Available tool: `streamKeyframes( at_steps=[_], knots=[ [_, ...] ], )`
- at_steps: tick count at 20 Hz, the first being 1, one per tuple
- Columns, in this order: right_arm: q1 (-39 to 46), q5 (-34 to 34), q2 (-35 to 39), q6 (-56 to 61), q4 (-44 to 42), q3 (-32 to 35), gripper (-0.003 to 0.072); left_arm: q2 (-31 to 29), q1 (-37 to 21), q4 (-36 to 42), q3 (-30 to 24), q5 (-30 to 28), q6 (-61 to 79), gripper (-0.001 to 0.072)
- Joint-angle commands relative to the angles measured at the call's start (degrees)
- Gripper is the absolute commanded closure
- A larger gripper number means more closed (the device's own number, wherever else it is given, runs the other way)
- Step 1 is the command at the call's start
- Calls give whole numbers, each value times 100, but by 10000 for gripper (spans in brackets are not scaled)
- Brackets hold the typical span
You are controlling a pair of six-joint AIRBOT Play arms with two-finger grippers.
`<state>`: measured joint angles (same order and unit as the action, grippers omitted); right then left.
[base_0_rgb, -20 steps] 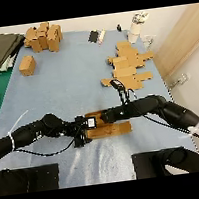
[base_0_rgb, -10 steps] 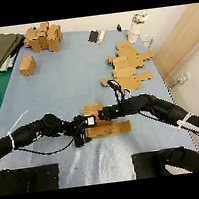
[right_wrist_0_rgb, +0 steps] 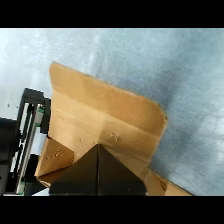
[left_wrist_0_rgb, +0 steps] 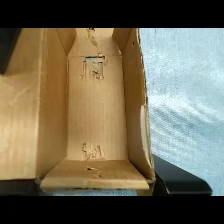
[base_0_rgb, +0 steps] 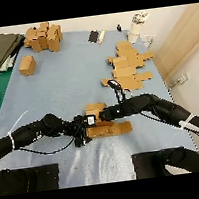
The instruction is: Fold the box.
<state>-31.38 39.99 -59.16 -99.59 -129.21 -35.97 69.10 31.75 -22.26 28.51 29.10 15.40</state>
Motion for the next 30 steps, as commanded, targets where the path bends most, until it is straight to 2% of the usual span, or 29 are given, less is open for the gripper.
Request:
streamKeyframes(
  at_steps=[1, 19, 25, 30],
  knots=[
    [-4, -76, -175, -96, 17, -2, 686, -4, -4, -7, 4, -9, -7, 183],
    [-15, -212, -356, -260, 96, 103, 685, -4, -4, -4, 4, -63, -48, 184],
    [142, -83, 466, -289, 887, -286, 685, -4, -4, -4, 4, -61, -46, 184],
    [140, 201, 684, -282, 898, -289, 685, -4, -4, -4, 4, -61, -46, 184]
  ],
)
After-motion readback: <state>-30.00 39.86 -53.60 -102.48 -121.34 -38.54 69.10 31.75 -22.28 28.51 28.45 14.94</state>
